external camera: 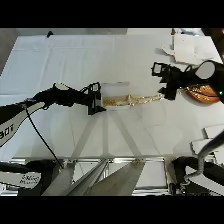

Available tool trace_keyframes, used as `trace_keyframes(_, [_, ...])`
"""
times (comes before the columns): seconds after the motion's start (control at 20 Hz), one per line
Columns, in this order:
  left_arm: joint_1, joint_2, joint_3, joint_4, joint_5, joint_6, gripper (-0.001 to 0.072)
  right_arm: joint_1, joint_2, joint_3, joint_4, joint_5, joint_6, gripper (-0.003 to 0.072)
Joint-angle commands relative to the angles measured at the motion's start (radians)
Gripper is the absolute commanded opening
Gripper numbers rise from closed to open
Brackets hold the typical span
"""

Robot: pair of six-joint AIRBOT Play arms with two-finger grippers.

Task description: Fold the box and place the chain.

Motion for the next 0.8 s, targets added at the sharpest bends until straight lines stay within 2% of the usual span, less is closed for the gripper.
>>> trace_keyframes(0.0, [0.0, 0.0, 0.0, 0.0, 0.0, 0.0, 0.0156, -0.056, -0.053, 0.0, -0.008, 0.035, -0.06, 0.0441])
trace_keyframes(0.2, [0.0, 0.0, 0.0, 0.0, 0.0, 0.0, 0.0156, -0.023, -0.178, 0.0, -0.01, 0.064, -0.221, 0.0461])
trace_keyframes(0.25, [0.0, 0.001, 0.0, 0.0, 0.0, 0.0, 0.0156, -0.016, -0.202, 0.0, -0.013, 0.051, -0.236, 0.0488])
trace_keyframes(0.5, [0.0, 0.0, 0.0, 0.0, 0.0, 0.0, 0.0156, -0.012, -0.279, 0.0, -0.02, -0.005, -0.235, 0.0533])
trace_keyframes(0.75, [0.0, 0.0, 0.0, 0.0, 0.0, 0.0, 0.0156, -0.012, -0.318, 0.0, -0.019, -0.057, -0.246, 0.0534])
